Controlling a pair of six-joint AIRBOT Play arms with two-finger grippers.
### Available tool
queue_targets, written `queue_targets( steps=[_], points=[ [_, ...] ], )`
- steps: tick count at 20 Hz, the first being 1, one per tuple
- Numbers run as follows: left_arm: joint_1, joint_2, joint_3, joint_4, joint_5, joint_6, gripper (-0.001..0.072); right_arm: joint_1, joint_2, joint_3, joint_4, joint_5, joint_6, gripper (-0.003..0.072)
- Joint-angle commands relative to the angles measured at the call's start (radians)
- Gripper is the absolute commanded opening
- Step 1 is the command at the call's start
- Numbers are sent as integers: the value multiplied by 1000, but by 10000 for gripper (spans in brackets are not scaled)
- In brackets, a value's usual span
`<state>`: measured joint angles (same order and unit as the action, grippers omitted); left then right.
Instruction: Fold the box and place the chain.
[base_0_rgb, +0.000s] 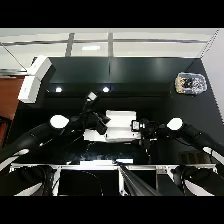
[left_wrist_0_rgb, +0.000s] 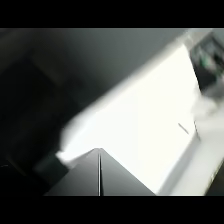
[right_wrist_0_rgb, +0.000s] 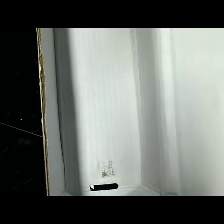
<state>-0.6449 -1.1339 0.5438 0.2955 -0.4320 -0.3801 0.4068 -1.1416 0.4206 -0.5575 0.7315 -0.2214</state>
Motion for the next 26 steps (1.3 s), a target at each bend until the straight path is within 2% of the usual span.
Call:
queue_targets(
  steps=[1, 3, 6, 8, 9, 12, 15, 16, 20, 23, 24, 25, 26],
  points=[
    [0, -129, 90, 133, -128, -37, 25, 0, 0, 1, 0, 0, 0, 119],
    [1, -185, 139, 227, -151, -117, 26, 0, 0, 1, 0, 0, 0, 119],
    [1, -238, 207, 435, -256, -231, 25, 0, 0, 1, 0, 0, 0, 119],
    [1, -236, 235, 523, -307, -231, 34, 0, 0, 1, 0, 0, 0, 119],
    [3, -234, 248, 555, -315, -230, 106, 0, 0, 1, 0, 0, 0, 119],
    [27, -178, 274, 633, -312, -231, 117, 0, 0, 1, 0, 0, 0, 119],
    [85, -71, 273, 675, -364, -309, 98, 0, 0, 1, 0, 0, 0, 119],
    [111, -34, 267, 687, -402, -340, 64, 0, 0, 1, 0, 0, 0, 119],
    [190, 87, 172, 678, -496, -388, 25, 0, 0, 1, 0, 0, 0, 119],
    [196, 146, 30, 487, -465, -318, 35, 0, 0, 1, 0, 0, 0, 119],
    [183, 150, -17, 425, -455, -235, 175, 0, 0, 1, 0, 0, 0, 119],
    [164, 149, -53, 418, -435, -153, 467, 0, 0, 1, 0, 0, 0, 119],
    [143, 149, -82, 434, -404, -66, 703, 0, 0, 1, 0, 0, 0, 119]
  ],
)
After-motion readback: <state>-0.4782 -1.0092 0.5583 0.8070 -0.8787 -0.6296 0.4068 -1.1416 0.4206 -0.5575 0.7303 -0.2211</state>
